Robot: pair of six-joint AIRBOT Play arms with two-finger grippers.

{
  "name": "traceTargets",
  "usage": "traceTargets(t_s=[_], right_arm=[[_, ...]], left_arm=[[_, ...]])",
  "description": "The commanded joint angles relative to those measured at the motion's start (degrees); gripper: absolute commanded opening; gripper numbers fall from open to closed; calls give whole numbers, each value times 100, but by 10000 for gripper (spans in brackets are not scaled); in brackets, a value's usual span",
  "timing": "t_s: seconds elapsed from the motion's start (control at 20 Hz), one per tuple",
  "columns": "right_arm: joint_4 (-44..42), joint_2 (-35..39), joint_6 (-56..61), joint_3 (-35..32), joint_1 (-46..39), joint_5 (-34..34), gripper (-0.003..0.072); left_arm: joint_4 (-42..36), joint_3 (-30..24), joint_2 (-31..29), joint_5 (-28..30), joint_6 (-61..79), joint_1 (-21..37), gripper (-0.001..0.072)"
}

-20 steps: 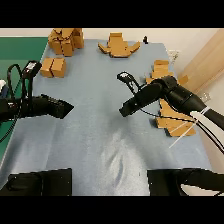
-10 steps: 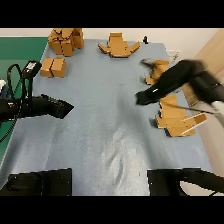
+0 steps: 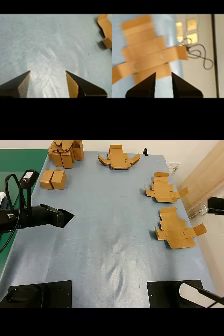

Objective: Fold the box.

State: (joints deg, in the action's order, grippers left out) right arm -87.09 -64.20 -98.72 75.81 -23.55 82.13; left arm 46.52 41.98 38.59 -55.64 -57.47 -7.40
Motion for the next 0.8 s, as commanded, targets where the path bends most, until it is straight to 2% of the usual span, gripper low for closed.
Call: traceTargets(t_s=[0.0, 0.05, 0.1, 0.15, 0.5, 0.75], right_arm=[[197, -485, -625, 7, -894, -376, 318], [201, -658, -844, 7, -1021, -487, 382], [155, -844, -1043, 7, -1121, -575, 614], [85, -1012, -1209, 7, -1189, -649, 666], [-402, -2127, -2424, 7, -1353, -756, 665], [-446, -2583, -2496, 7, -1351, -800, 652]], left_arm=[[-48, 0, -4, 133, -7, -2, 689], [-70, 0, -4, 131, -4, -2, 689], [-116, 0, -4, 127, -4, -2, 689], [-140, 2, -4, 127, -4, -2, 689], [-160, 2, -4, 208, -24, -2, 688], [-160, 2, -4, 227, -46, -2, 688]])
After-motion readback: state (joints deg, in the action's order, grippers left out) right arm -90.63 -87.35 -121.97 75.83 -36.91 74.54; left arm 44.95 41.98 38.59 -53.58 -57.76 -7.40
